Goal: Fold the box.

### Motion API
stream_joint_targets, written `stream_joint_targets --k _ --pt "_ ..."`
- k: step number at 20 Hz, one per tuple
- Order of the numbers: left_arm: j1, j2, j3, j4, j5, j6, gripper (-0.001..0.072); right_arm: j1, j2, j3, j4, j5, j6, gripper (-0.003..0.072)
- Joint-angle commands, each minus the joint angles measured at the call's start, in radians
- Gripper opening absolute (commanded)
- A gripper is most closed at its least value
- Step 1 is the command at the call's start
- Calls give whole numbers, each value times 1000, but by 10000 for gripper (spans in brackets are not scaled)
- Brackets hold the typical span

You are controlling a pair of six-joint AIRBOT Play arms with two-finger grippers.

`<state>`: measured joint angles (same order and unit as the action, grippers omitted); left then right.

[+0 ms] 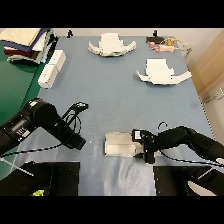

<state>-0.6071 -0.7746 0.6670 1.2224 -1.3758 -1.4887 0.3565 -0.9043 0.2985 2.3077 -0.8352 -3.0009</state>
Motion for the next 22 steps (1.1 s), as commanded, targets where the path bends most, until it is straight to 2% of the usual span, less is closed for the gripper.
stream_joint_targets --k 1,3,4,5,6,12,17,22 --pt "187 19 -98 -106 172 477 15 0 0 1 0 0 0 520" --pt "188 19 -133 -111 275 647 17 0 0 1 0 0 0 520" --pt "177 19 -146 -132 294 733 223 0 0 1 0 0 0 520" --pt "158 19 -162 -166 320 792 645 0 0 1 0 0 0 520" --pt "132 20 -175 -180 356 793 698 0 0 1 0 0 0 520" --pt "-81 20 -245 -196 484 985 698 0 0 1 0 0 0 520" --pt "-85 19 -372 -536 672 1418 699 0 0 1 0 0 0 520" --pt "-85 -53 -376 -677 739 1559 699 0 0 1 0 0 0 520"
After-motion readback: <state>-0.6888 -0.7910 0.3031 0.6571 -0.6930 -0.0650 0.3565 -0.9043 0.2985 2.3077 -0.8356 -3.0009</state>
